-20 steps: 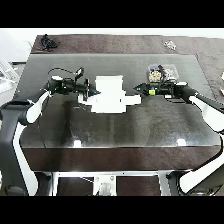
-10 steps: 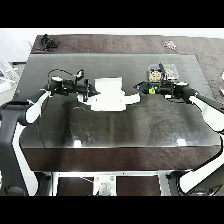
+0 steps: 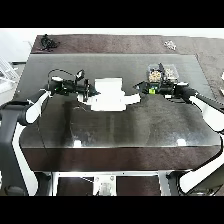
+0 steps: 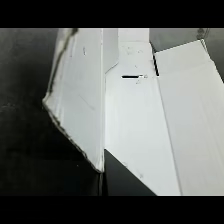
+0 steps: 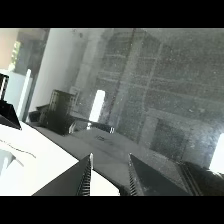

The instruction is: Fold the box and place the chain.

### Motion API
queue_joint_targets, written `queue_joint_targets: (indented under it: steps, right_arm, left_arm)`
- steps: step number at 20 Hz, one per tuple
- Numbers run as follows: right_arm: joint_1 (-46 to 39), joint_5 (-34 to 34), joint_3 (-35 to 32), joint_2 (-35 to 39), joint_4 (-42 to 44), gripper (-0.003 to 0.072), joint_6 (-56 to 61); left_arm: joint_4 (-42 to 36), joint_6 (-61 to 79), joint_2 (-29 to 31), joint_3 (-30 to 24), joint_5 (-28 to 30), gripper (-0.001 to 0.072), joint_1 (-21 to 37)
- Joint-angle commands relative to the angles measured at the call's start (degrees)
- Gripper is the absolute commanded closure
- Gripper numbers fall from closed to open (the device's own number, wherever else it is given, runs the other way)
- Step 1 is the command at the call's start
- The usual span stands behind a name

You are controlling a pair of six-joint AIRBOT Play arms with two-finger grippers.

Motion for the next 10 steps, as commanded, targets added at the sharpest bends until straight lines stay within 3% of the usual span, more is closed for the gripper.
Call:
queue_joint_targets:
  steps: [1,6,10]
  right_arm:
    - [0.0,0.1,0.0,0.0,0.5,0.0386,-0.1]
    - [0.0,0.1,0.0,0.0,1.7,0.0385,-0.9]
    - [-0.5,1.7,0.0,1.2,7.6,0.0385,-6.3]
  left_arm:
    - [1.1,0.0,-0.1,0.0,0.3,0.0689,0.0]
    - [1.0,-0.2,-0.1,0.0,-0.5,0.0688,0.0]
    - [0.6,-0.2,-0.1,0.0,-0.2,0.0689,0.0]
